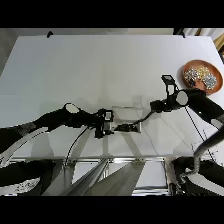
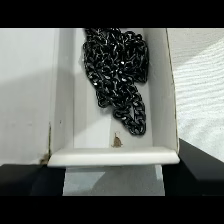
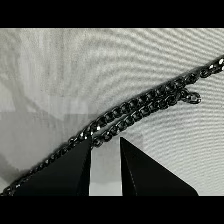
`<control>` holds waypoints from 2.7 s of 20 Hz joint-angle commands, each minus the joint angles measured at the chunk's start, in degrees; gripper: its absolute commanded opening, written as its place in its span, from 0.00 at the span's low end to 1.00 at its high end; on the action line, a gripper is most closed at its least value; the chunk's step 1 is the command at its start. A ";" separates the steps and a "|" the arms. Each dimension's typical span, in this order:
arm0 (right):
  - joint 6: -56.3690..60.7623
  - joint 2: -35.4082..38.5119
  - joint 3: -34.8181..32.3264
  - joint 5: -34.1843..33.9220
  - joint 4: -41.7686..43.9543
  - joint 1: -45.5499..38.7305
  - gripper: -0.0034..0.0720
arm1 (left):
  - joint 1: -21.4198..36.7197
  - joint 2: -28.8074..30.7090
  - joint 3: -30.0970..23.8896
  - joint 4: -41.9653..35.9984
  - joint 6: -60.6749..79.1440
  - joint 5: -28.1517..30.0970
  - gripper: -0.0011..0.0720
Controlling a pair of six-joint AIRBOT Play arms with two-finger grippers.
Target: Fold the box and place the chain.
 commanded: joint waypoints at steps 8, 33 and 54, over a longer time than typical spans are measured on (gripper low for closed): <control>-0.04 -3.61 0.00 0.52 -0.17 -0.04 0.22 | 0.02 0.04 0.02 0.02 0.02 0.02 0.39; -0.79 28.55 0.02 1.11 0.50 34.10 0.06 | 0.00 0.04 0.02 0.02 0.02 0.00 0.39; -1.46 15.85 4.79 5.75 -0.20 34.10 0.20 | 0.00 0.04 0.00 0.02 0.02 0.02 0.39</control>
